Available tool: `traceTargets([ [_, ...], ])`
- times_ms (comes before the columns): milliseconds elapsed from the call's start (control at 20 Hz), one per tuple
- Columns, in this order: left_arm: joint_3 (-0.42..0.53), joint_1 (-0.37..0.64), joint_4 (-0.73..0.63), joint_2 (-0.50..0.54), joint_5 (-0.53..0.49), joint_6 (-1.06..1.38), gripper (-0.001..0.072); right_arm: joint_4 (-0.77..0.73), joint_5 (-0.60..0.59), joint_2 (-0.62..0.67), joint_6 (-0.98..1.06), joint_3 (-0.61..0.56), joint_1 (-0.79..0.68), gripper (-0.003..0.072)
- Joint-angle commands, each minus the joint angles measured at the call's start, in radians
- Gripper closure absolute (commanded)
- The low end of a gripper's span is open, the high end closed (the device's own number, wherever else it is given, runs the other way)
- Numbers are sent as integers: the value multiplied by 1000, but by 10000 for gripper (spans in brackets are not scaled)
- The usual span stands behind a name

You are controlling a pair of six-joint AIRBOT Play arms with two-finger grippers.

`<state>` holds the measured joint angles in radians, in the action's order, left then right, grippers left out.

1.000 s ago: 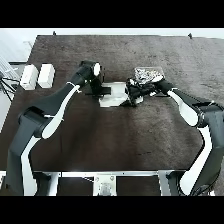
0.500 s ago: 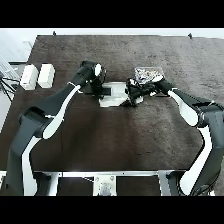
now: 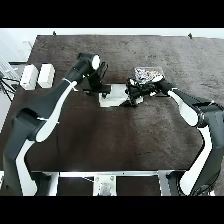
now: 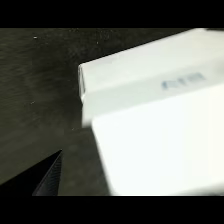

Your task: Fold the box and place the chain.

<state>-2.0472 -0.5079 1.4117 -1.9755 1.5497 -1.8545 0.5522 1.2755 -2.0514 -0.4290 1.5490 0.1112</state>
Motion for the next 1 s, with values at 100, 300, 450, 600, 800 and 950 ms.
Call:
traceTargets([
  [100, -3, 74, -64, 107, 139, 271, 176, -1, 1, 0, 2, 0, 0, 169],
  [300, 10, 155, -159, 130, 117, 778, 175, -1, 1, 0, 2, 0, 0, 169],
  [450, 105, 214, -185, 127, 6, 1131, 176, -1, 1, 0, 2, 0, 0, 169],
  [600, 214, 294, -367, 125, -14, 1553, 175, -1, 1, 0, 2, 0, 0, 169],
  [800, 380, 320, -505, 125, -228, 1750, 15, -1, 1, 0, 2, 0, 0, 169],
  [950, 492, 322, -647, 125, -378, 1865, -11, -1, 1, 0, 2, 0, 0, 169],
])
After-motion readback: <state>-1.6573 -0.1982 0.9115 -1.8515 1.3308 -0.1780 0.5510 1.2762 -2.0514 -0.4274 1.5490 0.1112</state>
